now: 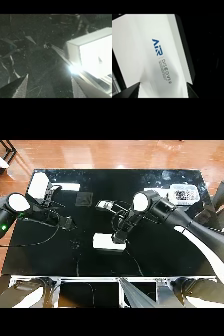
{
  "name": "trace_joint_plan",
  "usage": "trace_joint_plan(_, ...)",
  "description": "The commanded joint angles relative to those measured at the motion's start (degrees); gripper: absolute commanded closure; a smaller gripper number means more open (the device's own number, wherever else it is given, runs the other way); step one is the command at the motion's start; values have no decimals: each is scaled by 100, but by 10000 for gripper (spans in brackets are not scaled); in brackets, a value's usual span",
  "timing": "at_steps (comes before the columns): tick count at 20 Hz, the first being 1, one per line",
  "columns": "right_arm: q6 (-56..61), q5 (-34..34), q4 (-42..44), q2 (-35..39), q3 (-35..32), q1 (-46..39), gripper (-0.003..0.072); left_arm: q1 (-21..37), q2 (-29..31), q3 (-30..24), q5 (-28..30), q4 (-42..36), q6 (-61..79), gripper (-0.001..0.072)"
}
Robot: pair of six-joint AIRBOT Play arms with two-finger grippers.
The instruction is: Fold the box and place the chain.
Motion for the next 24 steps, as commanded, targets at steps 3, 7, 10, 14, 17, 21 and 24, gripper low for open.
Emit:
trace_joint_plan(3,-457,81,83,-4,0,101,-22,37,0,-2,2,35,0,73)
trace_joint_plan(7,-450,90,-494,-2,20,374,-22,337,0,-2,-17,20,0,73)
trace_joint_plan(10,-297,-188,-879,-4,17,555,-22,387,0,-2,-20,-7,0,73)
trace_joint_plan(14,-232,-374,-1108,-4,17,695,-21,387,0,-2,15,0,2,73)
trace_joint_plan(17,-229,-374,-1176,-4,17,697,-21,387,0,-2,28,0,2,73)
trace_joint_plan(21,-96,-380,-1370,-11,17,697,-21,387,0,-2,72,0,0,73)
trace_joint_plan(24,-83,-422,-1368,-17,17,697,-9,387,0,-2,103,-2,0,73)
